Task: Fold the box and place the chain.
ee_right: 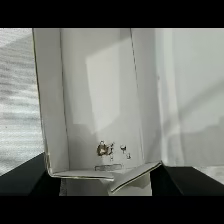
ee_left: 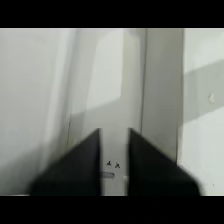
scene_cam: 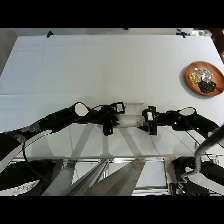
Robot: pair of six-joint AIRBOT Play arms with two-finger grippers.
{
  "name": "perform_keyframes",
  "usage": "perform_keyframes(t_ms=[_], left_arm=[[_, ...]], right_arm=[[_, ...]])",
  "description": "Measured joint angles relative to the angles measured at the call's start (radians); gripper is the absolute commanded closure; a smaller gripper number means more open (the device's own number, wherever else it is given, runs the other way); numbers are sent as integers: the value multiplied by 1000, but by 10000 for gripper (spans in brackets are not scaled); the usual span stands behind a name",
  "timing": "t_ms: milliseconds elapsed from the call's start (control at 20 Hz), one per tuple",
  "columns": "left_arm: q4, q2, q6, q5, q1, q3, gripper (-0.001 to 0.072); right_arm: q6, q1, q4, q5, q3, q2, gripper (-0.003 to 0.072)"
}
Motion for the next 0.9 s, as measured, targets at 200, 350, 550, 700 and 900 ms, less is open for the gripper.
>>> perform_keyframes(t_ms=[200, 350, 550, 700, 900], left_arm=[[-16, 81, -34, -16, 20, 0, 703], [11, 176, -125, -54, 51, 0, 704], [135, 302, -348, -135, 101, 0, 705], [246, 369, -585, -222, 151, -14, 707], [293, 415, -843, -255, 208, -107, 707]], right_arm=[[0, 0, -1, 0, 0, 0, 221], [0, 0, -1, 1, 0, 0, 221], [0, 0, -1, 1, 0, 0, 221], [0, 0, -2, 2, 0, 0, 221], [0, 0, -2, 2, 0, 0, 221]])
